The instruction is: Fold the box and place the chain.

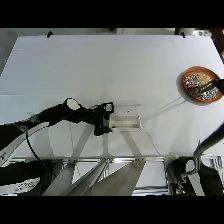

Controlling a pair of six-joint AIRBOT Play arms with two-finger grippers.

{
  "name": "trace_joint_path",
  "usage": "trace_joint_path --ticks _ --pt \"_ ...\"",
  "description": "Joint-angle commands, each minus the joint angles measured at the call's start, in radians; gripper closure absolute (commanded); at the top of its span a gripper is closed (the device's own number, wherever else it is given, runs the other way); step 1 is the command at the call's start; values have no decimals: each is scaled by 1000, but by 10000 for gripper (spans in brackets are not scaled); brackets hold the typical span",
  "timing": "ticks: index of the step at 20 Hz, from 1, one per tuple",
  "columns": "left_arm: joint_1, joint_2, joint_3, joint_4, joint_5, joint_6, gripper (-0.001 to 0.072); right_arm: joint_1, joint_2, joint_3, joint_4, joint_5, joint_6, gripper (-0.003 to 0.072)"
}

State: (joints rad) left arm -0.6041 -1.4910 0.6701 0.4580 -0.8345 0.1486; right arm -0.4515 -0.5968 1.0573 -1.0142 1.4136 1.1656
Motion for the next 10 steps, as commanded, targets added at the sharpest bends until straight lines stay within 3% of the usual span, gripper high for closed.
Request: trace_joint_path --ticks 1,5,10 --pt "0 0 1 0 0 0 419 69 129 -102 53 64 0 670" --pt "0 0 1 0 0 0 419 208 201 -321 113 37 12 670" --pt "0 0 1 0 0 0 419 374 204 -510 158 -146 12 671"
